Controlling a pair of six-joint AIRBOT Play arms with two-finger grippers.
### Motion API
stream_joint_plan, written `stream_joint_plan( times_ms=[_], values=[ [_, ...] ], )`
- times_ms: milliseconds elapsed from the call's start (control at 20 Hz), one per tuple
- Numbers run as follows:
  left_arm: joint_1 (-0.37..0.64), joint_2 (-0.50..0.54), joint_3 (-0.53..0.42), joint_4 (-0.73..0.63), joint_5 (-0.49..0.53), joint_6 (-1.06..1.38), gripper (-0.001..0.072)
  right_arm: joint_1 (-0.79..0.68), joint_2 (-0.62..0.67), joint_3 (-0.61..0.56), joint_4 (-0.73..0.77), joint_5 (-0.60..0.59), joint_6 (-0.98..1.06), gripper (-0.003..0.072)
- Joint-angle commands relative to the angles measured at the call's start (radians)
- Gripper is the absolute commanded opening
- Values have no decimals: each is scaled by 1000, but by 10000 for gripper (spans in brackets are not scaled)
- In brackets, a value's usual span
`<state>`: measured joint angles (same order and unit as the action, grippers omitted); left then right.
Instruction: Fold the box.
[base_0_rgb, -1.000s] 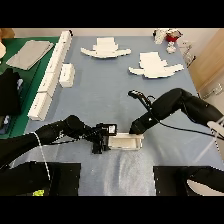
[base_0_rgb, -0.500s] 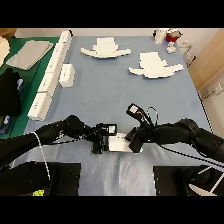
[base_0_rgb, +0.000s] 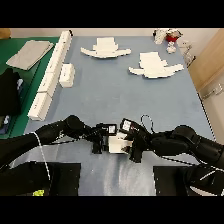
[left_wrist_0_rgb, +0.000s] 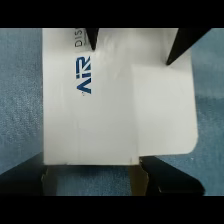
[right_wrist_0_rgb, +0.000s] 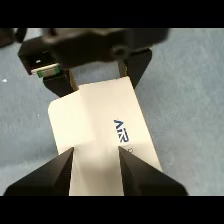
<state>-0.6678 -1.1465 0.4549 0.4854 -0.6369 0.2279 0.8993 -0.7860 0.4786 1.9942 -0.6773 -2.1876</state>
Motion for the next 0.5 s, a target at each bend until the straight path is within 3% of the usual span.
stream_joint_plan(
  times_ms=[0, 50, 250, 450],
  values=[
    [0, 0, 0, 0, 0, 0, 441, 21, 2, 12, -89, -3, -93, 520],
    [0, 0, 0, 0, 0, 0, 441, 21, 2, 14, -105, -1, -119, 606],
    [0, 0, 0, 0, 0, 0, 441, 35, 2, 23, -117, -5, -188, 608],
    [0, 0, 0, 0, 0, 0, 441, 71, -6, 23, -265, 11, -188, 608]
  ],
)
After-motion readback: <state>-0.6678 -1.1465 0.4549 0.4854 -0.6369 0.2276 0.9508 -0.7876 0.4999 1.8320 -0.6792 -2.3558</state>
